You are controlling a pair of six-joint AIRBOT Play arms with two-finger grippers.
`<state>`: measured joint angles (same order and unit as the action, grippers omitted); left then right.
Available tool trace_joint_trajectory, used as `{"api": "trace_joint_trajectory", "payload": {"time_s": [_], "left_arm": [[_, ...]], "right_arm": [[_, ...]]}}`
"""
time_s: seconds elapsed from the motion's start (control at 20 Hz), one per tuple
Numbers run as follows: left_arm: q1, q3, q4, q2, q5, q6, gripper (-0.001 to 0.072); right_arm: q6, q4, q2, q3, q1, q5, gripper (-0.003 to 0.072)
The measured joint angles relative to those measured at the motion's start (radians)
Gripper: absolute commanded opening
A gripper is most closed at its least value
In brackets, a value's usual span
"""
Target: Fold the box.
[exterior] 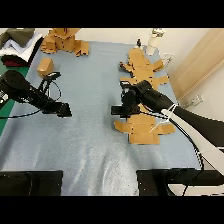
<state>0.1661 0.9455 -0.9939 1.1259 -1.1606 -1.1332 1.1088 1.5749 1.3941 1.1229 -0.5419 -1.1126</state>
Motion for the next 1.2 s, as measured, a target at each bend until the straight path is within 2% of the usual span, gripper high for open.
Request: {"api": "trace_joint_trajectory", "payload": {"time_s": [1.2], "left_arm": [[0.002,-0.001,0.003,-0.001,0.009,0.000,0.0692]], "right_arm": [[0.000,0.001,0.005,0.000,0.000,0.028,0.0003]]}}
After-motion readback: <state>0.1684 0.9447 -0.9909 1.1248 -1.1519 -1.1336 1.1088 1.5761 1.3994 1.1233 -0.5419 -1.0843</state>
